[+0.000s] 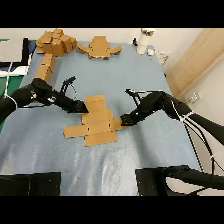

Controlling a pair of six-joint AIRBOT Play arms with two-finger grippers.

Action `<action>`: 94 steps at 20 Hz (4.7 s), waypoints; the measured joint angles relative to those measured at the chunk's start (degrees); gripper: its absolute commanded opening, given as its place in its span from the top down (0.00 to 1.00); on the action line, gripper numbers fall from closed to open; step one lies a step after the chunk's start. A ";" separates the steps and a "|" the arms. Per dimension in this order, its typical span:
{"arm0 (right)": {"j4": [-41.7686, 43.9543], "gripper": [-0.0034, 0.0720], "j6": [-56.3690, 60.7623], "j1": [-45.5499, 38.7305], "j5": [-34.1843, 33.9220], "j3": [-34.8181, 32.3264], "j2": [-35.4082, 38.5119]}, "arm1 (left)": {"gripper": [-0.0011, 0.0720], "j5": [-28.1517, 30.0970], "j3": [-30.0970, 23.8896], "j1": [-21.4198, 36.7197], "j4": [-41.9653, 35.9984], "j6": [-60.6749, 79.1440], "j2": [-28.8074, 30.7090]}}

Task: Fold the box.

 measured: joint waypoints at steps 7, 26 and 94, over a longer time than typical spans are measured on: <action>0.02 0.95 -2.19 0.11 -1.70 -0.24 0.28 | 0.34 1.95 1.81 0.44 -4.42 7.13 -4.20; 0.02 0.44 -2.54 0.07 -2.03 -0.24 0.28 | 0.97 -11.78 5.05 0.85 -13.05 24.06 -9.92; -2.12 0.95 10.78 -9.22 1.11 15.19 0.28 | 0.97 27.43 -28.00 -26.82 -37.81 94.47 17.49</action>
